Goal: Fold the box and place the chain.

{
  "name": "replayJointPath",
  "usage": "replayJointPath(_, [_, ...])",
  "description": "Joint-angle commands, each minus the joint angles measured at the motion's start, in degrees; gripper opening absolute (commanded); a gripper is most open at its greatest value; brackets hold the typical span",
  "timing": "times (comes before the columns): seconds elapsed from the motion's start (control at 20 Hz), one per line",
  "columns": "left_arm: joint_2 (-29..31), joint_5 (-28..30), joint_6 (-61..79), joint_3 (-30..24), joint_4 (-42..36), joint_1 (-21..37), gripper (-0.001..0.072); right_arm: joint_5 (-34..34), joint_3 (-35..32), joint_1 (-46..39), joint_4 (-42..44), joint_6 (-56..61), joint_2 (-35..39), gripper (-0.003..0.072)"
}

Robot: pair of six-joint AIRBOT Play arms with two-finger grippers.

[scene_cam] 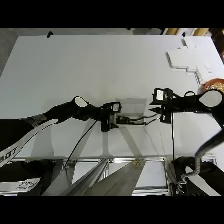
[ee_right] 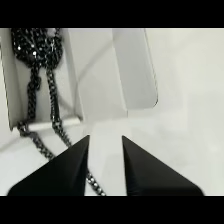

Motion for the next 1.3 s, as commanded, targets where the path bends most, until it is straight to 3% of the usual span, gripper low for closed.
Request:
replayJointPath(0.0, [-0.02,0.02,0.02,-0.02,0.02,0.00,0.0288,1.57,0.00,-1.97,-1.05,-2.05,-3.87,0.0351])
replayJointPath(0.3, [-0.02,0.02,0.02,-0.02,0.02,0.00,0.0288,1.51,0.00,-1.97,-4.42,-2.08,-11.47,0.0335])
replayJointPath(0.4, [-0.02,0.02,0.02,-0.02,0.02,0.00,0.0288,1.33,0.00,-1.97,-7.23,-2.08,-12.52,0.0270])
replayJointPath(0.55, [-0.02,0.02,0.02,-0.02,0.02,0.00,0.0288,0.17,-0.02,-1.51,-8.07,-2.08,-13.84,0.0270])
replayJointPath(1.25, [-0.02,0.02,0.02,-0.02,0.02,0.00,0.0288,-6.14,-2.99,2.45,-7.96,-2.12,-14.49,0.0220])
